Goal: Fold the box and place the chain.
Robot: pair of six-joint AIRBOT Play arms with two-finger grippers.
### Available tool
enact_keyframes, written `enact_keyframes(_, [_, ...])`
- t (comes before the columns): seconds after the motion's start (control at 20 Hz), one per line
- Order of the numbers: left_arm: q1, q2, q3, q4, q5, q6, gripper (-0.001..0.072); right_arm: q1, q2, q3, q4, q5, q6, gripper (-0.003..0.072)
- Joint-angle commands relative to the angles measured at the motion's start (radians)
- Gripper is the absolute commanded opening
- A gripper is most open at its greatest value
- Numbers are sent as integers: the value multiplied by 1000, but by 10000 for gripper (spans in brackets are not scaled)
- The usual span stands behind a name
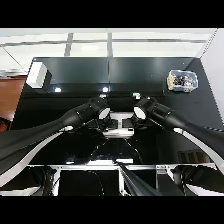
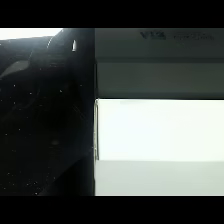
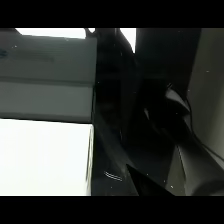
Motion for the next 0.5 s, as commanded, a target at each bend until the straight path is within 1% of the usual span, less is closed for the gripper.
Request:
enact_keyframes(0.0, [0,-1,0,-6,7,-2,24,1,101,25,7,63,-71,324])
enact_keyframes(0.05, [0,-1,0,-6,7,-2,24,0,160,28,-16,74,-87,324])
enact_keyframes(0.15, [0,-1,0,-6,7,-2,24,-9,288,28,-154,89,-86,324])
enact_keyframes(0.25, [0,-1,0,-6,7,-2,24,-39,369,27,-428,131,-85,324])
enact_keyframes(0.3, [0,-1,0,-6,7,-2,25,-71,378,27,-571,154,-86,324])
enact_keyframes(0.35, [0,-1,0,-6,7,-2,24,-117,376,23,-663,145,-86,323])
enact_keyframes(0.4, [0,-1,0,-6,7,-2,24,-185,376,7,-703,69,-89,323])
enact_keyframes(0.45, [0,-1,0,-6,7,-2,24,-262,374,-12,-700,-38,-101,323])
